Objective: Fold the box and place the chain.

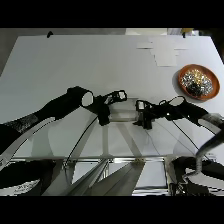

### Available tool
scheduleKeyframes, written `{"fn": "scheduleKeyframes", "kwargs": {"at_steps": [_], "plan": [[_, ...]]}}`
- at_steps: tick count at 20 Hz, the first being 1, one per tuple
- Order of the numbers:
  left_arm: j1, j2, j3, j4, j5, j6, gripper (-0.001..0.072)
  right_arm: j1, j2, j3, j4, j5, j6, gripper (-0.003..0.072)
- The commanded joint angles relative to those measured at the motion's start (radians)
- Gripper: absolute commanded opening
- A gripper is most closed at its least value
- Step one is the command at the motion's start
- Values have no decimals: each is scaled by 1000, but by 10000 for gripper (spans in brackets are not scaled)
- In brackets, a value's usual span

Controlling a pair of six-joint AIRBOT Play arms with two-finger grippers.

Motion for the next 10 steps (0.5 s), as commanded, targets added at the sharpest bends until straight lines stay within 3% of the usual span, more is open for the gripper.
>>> {"fn": "scheduleKeyframes", "kwargs": {"at_steps": [1,5,10], "plan": [[23,11,0,90,-104,-63,3,0,1,1,0,0,0,297],[62,84,0,111,-146,-101,3,0,1,1,0,0,0,297],[84,91,0,105,-204,-77,5,0,1,1,0,0,0,297]]}}
